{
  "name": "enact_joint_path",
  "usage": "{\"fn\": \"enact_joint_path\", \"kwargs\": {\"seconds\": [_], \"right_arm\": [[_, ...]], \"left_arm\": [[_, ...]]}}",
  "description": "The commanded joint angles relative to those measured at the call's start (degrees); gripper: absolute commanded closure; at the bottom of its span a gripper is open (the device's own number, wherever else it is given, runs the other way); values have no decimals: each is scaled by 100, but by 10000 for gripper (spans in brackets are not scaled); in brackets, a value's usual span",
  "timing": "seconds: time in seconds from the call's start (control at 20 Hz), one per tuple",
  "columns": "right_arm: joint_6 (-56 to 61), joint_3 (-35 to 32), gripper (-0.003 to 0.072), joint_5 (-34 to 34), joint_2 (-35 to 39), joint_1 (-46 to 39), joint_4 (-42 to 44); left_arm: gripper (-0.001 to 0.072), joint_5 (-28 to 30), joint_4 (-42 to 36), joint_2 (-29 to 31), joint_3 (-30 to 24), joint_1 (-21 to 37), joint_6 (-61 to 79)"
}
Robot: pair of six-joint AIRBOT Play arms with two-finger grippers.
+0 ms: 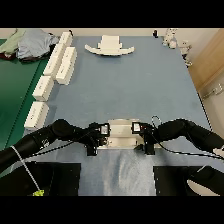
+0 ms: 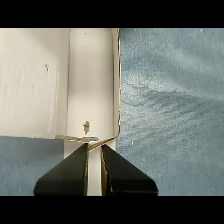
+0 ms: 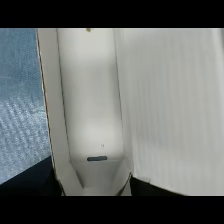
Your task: Fold the box.
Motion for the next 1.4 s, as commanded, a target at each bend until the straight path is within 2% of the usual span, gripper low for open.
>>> {"fn": "enact_joint_path", "kwargs": {"seconds": [0.0,0.1,0.7,0.85,0.9,1.1,1.35], "right_arm": [[0,-2,246,9,0,4,20],[0,-2,245,9,0,4,17],[0,-2,245,9,0,4,17],[0,-2,245,9,-2,4,17],[0,-2,245,9,-2,4,17],[0,-2,246,9,0,4,17],[0,-2,245,9,0,4,17]], "left_arm": [[598,-68,44,-9,9,-17,186],[568,-129,326,55,9,-15,162],[570,267,398,44,11,-74,389],[604,313,201,35,11,-304,389],[697,415,74,24,11,-361,396],[695,590,-315,-39,11,-490,520],[693,590,-358,-256,11,-518,511]]}}
